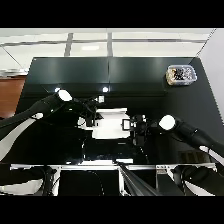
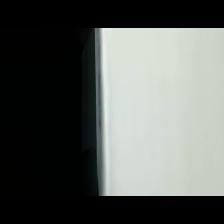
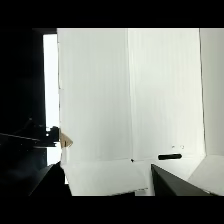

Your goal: Fold the box and place the chain.

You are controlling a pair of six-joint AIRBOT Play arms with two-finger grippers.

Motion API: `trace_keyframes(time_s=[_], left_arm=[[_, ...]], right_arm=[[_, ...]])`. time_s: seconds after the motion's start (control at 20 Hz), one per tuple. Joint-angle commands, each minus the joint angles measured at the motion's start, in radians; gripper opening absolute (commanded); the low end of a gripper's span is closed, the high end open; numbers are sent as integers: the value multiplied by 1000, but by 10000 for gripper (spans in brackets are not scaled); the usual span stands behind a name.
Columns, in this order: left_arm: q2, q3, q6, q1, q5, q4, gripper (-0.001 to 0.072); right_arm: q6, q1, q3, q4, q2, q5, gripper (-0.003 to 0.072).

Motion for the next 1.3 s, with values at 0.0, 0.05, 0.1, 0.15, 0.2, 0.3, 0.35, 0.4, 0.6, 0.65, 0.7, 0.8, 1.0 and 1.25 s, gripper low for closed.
trace_keyframes(time_s=[0.0, 0.05, 0.1, 0.15, 0.2, 0.3, 0.35, 0.4, 0.6, 0.65, 0.7, 0.8, 1.0, 1.25], left_arm=[[-1, 0, 0, 0, 0, 1, 25], [-1, 0, 0, 0, 0, 1, 25], [-1, 0, 0, 0, 0, 1, 25], [-1, 0, 0, 0, 0, 1, 25], [-1, 0, 0, 0, 0, 1, 25], [-1, 0, 0, 0, -1, 1, 25], [-1, 0, 0, 0, -2, 1, 25], [-1, 0, 0, 0, -2, 1, 25], [-1, 0, 1, 0, -4, 1, 25], [-1, 0, 1, 0, -4, 1, 26], [-1, 0, 1, 0, -4, 1, 25], [-1, 0, 1, 0, -4, 1, 26], [-1, 0, 1, 0, -3, 1, 26], [-1, 0, 1, -1, -3, 1, 26]], right_arm=[[-11, 22, 0, 14, -8, -71, 702], [-11, 22, 0, 14, -8, -71, 703], [-11, 22, 0, 14, -8, -71, 703], [-13, 17, 3, 14, -7, -65, 703], [-14, -3, 12, 15, -8, -36, 702], [-14, -50, 33, 24, -7, 8, 702], [-14, -67, 45, 25, -7, 14, 702], [-15, -80, 58, 32, -7, 14, 703], [-82, -99, 81, 93, -7, -38, 703], [-86, -98, 82, 93, -7, -55, 702], [-88, -98, 83, 93, -7, -59, 702], [-99, -99, 83, 111, -7, -52, 702], [-147, -127, 85, 167, -9, -32, 702], [-238, -142, 107, 296, -85, -10, 702]])
